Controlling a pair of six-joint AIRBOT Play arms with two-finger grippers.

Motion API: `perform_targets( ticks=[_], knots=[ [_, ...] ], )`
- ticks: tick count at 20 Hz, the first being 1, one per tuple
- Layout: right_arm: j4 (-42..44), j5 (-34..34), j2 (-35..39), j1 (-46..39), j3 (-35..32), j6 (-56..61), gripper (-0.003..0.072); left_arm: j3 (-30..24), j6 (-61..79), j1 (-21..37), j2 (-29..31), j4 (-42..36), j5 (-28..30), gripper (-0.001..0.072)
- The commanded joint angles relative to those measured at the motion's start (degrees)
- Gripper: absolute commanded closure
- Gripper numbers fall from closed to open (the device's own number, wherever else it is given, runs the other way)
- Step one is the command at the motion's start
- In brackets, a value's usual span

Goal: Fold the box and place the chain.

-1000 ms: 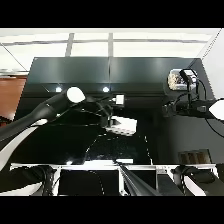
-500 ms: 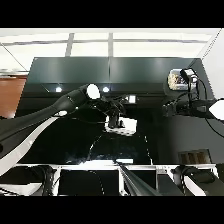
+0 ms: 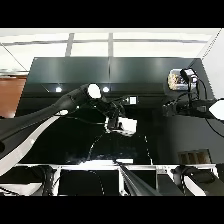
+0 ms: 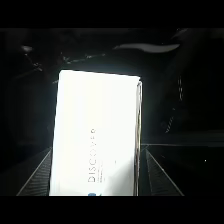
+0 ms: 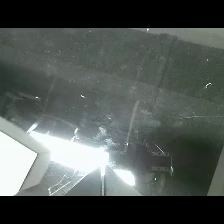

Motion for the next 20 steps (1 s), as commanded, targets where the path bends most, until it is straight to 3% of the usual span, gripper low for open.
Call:
perform_targets(
  ticks=[1,12,13,15,20],
  knots=[
    [0.02,0.07,0.02,-0.04,-0.02,0.02,0.0669,0.04,1.36,-1.01,-0.07,2.29,2.29,-0.0004],
    [-1.55,0.09,0.02,-0.07,-0.02,-0.02,0.0669,-0.26,3.23,-5.46,-2.32,12.48,5.18,-0.0002],
    [-3.39,0.37,0.02,-0.07,-0.02,0.00,0.0669,-0.24,-2.60,-6.01,-2.40,14.93,5.31,0.0024],
    [-6.62,0.63,0.02,-0.26,-0.02,0.04,0.0670,-0.20,-13.60,-6.10,-1.70,20.44,4.37,0.0343],
    [-5.95,0.63,0.02,-3.13,-0.02,1.40,0.0669,-0.20,-26.01,0.37,3.91,28.87,0.74,0.0359]
  ],
)
